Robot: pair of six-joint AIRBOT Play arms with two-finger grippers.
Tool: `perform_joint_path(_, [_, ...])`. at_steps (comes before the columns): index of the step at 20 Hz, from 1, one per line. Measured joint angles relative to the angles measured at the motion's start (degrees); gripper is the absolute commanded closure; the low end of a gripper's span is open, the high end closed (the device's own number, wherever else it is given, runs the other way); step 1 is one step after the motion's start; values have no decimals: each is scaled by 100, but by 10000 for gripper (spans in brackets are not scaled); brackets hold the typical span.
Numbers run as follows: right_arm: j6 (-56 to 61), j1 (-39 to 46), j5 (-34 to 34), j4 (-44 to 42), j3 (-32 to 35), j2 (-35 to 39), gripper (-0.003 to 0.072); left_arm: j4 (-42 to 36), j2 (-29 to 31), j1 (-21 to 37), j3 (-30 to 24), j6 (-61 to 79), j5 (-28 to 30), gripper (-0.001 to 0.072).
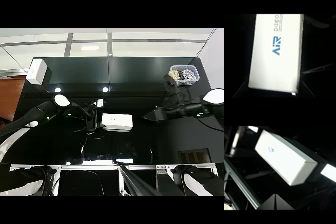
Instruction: Fold the box and place the chain.
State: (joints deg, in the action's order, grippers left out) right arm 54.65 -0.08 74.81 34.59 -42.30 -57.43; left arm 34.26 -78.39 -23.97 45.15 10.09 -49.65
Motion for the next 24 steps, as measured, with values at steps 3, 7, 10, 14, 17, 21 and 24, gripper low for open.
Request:
perform_joint_path(3, [79, 267, 94, 160, -4, 133, 674, -111, 262, -26, 107, -2, -33, 4])
perform_joint_path(7, [107, 380, -72, 177, -4, 192, 674, -741, 216, -295, 299, -13, -22, 4])
perform_joint_path(10, [118, 411, -170, 173, -4, 208, 674, -955, -142, -632, 649, -20, -17, 5])
perform_joint_path(14, [129, 422, -214, 168, -4, 212, 674, -905, -691, -850, 1091, -590, -59, 5])
perform_joint_path(17, [129, 422, -238, 168, -4, 212, 673, -605, -894, -890, 1235, -929, -280, 5])
perform_joint_path(21, [129, 422, -293, 168, -4, 212, 674, -361, -986, -909, 1320, -1099, -501, 5])
perform_joint_path(24, [129, 422, -297, 168, -4, 212, 674, -275, -1010, -918, 1338, -1158, -568, 5])
